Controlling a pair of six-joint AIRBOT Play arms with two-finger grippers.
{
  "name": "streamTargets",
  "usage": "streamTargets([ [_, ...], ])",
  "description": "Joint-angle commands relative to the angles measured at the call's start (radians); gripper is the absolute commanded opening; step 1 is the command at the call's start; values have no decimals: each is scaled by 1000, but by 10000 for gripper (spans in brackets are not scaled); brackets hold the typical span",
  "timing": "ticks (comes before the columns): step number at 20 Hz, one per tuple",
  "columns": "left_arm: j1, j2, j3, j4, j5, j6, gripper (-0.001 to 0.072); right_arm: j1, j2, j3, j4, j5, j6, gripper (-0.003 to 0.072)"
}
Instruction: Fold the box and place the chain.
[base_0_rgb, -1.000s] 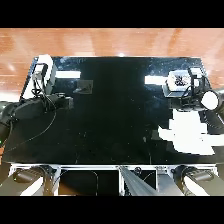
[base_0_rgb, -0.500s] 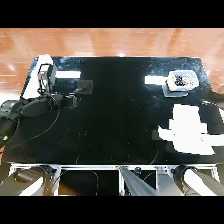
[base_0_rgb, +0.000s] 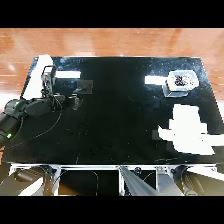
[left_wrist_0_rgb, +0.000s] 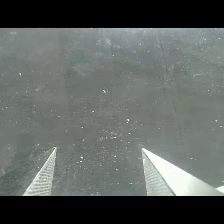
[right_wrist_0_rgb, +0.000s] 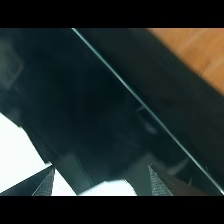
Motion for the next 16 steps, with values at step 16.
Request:
streamTargets([
  [16, -1, -6, 0, -20, -18, -12, 615, 136, -253, 61, -173, 302, 34, 697],
])
